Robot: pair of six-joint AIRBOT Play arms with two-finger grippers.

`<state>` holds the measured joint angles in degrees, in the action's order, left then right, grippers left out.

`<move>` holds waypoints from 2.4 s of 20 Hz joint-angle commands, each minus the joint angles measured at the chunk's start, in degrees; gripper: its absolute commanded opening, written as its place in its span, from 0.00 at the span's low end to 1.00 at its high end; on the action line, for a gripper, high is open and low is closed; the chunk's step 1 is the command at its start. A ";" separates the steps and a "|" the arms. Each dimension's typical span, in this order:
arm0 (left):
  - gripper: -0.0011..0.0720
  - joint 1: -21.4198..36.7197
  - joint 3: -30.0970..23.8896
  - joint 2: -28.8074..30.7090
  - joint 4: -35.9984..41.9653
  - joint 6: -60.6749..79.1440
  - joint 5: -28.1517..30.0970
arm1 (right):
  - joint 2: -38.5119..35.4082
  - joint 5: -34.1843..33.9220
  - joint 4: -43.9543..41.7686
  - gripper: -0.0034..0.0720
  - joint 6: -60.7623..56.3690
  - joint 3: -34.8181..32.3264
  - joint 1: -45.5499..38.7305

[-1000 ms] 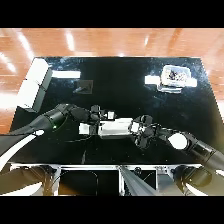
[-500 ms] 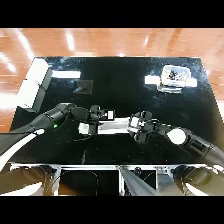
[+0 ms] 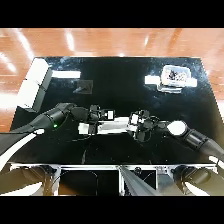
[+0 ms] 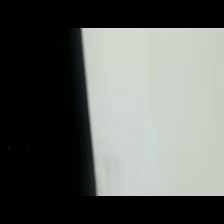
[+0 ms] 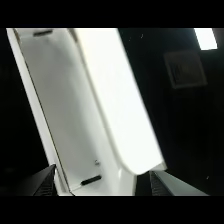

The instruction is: Fold the box and place the chain.

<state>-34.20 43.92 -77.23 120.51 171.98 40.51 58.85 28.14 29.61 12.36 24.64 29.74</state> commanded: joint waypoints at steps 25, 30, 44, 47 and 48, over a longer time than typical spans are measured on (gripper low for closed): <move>0.04 0.00 0.07 -0.04 0.61 -0.02 2.58 | 7.50 8.92 -3.98 0.76 2.97 1.70 -1.03; 0.04 0.00 0.07 -0.04 0.61 -0.02 2.58 | 7.50 9.09 -2.21 0.76 0.85 1.46 -1.03; 0.04 0.00 0.07 -0.04 0.61 -0.04 2.97 | 7.52 7.78 0.48 0.85 -0.81 1.46 -0.59; 0.04 0.00 0.07 -0.04 0.61 -0.04 2.99 | 7.48 7.80 0.46 0.85 -0.79 1.49 -0.59; 0.04 0.00 0.07 -0.04 0.61 -0.04 2.99 | 7.48 7.80 0.46 0.85 -0.79 1.49 -0.59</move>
<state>-34.20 43.92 -77.23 121.16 171.89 43.42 66.35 36.18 30.00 11.60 26.09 29.08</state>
